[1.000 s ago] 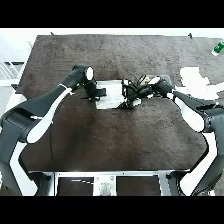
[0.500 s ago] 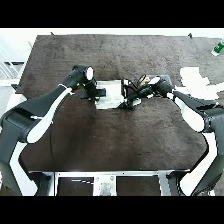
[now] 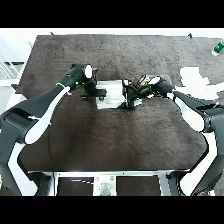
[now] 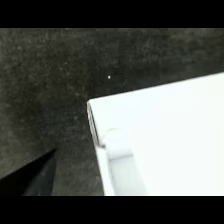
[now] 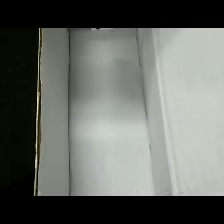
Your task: Fold the box and place the chain.
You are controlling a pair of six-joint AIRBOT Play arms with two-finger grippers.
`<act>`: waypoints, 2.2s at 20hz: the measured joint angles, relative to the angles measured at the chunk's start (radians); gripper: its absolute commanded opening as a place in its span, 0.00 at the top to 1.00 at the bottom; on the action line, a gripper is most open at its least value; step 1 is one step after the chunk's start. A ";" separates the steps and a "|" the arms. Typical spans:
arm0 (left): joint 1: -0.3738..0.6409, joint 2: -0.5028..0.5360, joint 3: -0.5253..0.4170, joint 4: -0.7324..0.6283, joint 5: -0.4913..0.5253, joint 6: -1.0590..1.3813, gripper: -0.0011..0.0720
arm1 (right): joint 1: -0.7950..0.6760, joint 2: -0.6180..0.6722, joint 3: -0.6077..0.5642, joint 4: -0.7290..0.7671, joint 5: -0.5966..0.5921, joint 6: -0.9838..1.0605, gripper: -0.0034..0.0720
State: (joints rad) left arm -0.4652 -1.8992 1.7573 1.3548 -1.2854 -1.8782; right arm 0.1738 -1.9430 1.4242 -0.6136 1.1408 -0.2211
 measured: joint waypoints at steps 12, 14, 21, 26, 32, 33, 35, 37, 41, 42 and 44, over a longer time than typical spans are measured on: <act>-0.001 0.208 -0.019 0.160 -0.013 0.053 0.15 | 0.000 0.000 0.000 0.001 0.001 0.000 0.18; 0.001 0.253 -0.056 0.194 0.024 0.065 0.15 | 0.000 0.000 0.000 0.001 0.001 0.000 0.18; 0.050 0.466 -0.370 0.271 0.290 0.134 0.15 | 0.000 0.000 0.000 0.001 0.001 0.000 0.18; 0.110 0.571 -0.587 0.266 0.509 0.249 0.15 | 0.000 0.000 0.000 0.002 0.001 0.000 0.18; 0.125 0.596 -0.648 0.213 0.640 0.361 0.16 | 0.000 0.000 0.000 0.002 0.001 0.000 0.18; 0.131 0.596 -0.652 0.178 0.658 0.419 0.16 | 0.000 0.000 0.000 0.002 0.001 0.000 0.18; 0.177 0.596 -0.657 0.050 0.691 0.604 0.16 | 0.000 0.000 0.000 0.002 0.001 0.000 0.18; 0.252 0.587 -0.660 -0.197 0.685 0.892 0.16 | 0.000 0.000 0.000 0.002 0.001 0.000 0.18; 0.411 0.504 -0.648 -0.680 0.503 1.444 0.16 | 0.000 0.000 0.000 0.002 0.001 0.000 0.18; 0.432 0.467 -0.636 -0.740 0.440 1.531 0.16 | 0.000 0.000 0.000 0.002 0.001 0.000 0.18; 0.462 0.375 -0.595 -0.826 0.333 1.670 0.16 | 0.000 0.000 0.000 0.002 0.001 0.000 0.18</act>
State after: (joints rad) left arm -0.0036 -1.5238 1.1625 0.5293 -0.9520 -0.2081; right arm 0.1738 -1.9430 1.4242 -0.6121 1.1419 -0.2211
